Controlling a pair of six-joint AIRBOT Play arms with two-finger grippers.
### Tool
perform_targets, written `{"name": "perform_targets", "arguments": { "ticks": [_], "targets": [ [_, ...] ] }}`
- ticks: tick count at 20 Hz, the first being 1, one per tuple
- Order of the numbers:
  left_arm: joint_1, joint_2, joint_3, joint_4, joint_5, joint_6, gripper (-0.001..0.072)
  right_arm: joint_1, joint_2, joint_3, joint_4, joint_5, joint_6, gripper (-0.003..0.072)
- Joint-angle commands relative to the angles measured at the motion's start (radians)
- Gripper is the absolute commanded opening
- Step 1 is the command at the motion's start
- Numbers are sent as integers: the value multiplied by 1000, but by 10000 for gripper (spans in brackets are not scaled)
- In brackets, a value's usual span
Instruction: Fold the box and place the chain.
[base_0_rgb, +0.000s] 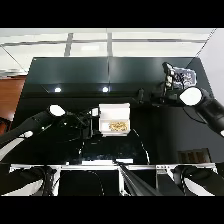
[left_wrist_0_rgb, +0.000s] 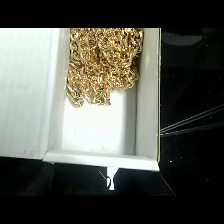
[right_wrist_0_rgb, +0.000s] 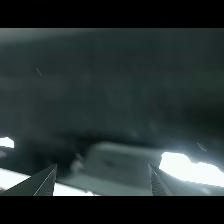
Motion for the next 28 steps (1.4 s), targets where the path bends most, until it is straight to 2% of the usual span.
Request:
{"name": "perform_targets", "arguments": {
  "ticks": [1,4,6,10,13,15,19,23,28],
  "targets": [
    [0,-1,1,-5,5,-1,396,11,-126,68,164,-126,-87,659],
    [-8,-1,1,2,9,-1,396,37,-289,193,177,-8,-194,659],
    [-29,-2,1,27,21,-11,396,44,-329,209,175,106,-315,658],
    [-56,-3,1,64,28,-18,396,41,-295,210,154,416,-763,657],
    [-56,-3,1,61,51,-40,396,41,-246,210,76,558,-880,657],
    [-56,-3,1,61,51,-40,396,41,-211,210,11,584,-933,657],
    [-56,-3,1,61,51,-40,396,67,-191,205,-3,624,-983,657],
    [-56,-3,1,62,51,-40,397,113,-194,161,3,539,-1100,657],
    [-56,-3,1,62,51,-40,397,114,-206,133,70,511,-1203,656]
  ]
}}
